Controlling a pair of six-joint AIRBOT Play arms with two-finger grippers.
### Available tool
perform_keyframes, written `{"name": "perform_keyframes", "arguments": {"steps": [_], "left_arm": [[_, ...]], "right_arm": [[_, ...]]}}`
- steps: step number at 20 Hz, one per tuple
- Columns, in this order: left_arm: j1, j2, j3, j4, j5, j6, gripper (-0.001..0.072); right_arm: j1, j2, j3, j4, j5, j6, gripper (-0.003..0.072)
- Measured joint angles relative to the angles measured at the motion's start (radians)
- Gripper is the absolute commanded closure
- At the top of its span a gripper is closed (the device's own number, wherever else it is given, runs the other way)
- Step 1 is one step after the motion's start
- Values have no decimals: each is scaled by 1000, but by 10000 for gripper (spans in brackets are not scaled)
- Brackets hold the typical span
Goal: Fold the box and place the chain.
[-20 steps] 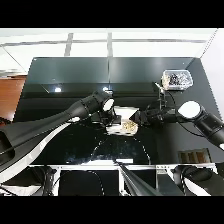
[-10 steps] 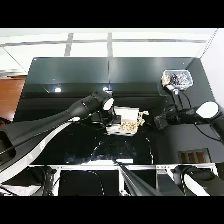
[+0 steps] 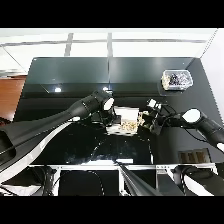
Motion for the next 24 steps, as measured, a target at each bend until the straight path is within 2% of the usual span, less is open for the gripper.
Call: {"name": "perform_keyframes", "arguments": {"steps": [5, 10, 11, 12, 13, 14, 15, 18, 21, 24], "left_arm": [[0, 0, 0, 0, 0, 0, 684], [0, 0, 0, 0, 1, 0, 684], [0, 0, 0, 0, 1, 0, 684], [0, 0, 0, 0, 1, 0, 684], [0, 0, 0, 0, 1, 0, 684], [0, 0, 0, 0, 1, 0, 685], [0, 0, 0, 0, 1, 0, 684], [0, 0, 0, 0, 0, 0, 684], [0, 0, 0, 0, -3, 0, 684], [0, 0, 0, 0, -6, 0, 684]], "right_arm": [[5, -72, -3, 93, -16, -194, -34], [6, -111, -3, 127, -51, -250, -34], [10, -116, -3, 134, -55, -254, 83], [16, -120, -3, 137, -58, -257, 164], [26, -122, -3, 138, -63, -261, 370], [38, -125, -3, 141, -73, -261, 616], [47, -126, -3, 140, -82, -261, 675], [61, -113, -4, 124, -108, -187, 676], [53, -40, 0, 46, -114, 16, 676], [27, 77, 29, -71, -42, 244, 676]]}}
